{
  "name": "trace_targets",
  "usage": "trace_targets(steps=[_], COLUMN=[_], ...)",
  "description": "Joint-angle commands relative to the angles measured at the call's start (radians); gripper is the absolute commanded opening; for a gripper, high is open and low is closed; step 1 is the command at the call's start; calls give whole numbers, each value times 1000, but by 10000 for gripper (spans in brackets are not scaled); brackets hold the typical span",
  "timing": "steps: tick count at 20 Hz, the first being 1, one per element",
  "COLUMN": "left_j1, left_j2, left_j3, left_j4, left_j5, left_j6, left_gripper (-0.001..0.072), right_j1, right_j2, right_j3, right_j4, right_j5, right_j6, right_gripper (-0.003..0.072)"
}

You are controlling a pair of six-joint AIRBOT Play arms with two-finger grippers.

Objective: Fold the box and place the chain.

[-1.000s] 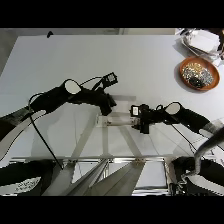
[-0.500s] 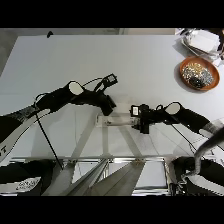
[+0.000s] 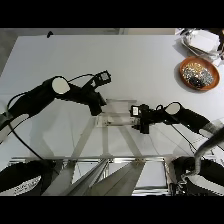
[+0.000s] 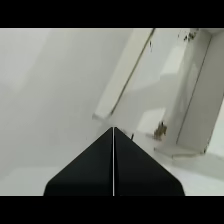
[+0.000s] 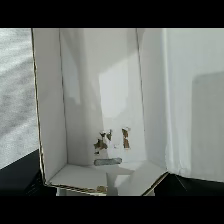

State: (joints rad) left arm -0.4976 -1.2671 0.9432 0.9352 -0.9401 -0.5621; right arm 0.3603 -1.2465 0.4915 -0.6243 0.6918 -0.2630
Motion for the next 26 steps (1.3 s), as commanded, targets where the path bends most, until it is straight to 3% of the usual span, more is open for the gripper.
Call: trace_targets(steps=[1,11,17,25,26], left_j1=[32,-8,19,34,32], left_j2=[51,-84,-109,-115,-119], left_j3=[-1,-1,-8,-61,-61], left_j4=[28,17,145,107,84], left_j5=[-124,-118,-240,-137,-134], left_j6=[35,65,65,227,291], left_gripper=[1,1,2,17,86], right_j1=[0,0,0,0,0], right_j2=[0,0,0,0,0], right_j3=[0,0,0,0,0], right_j4=[0,0,0,0,0], right_j5=[0,0,0,0,0], right_j6=[0,0,0,0,0], right_gripper=[298,298,298,298,298])
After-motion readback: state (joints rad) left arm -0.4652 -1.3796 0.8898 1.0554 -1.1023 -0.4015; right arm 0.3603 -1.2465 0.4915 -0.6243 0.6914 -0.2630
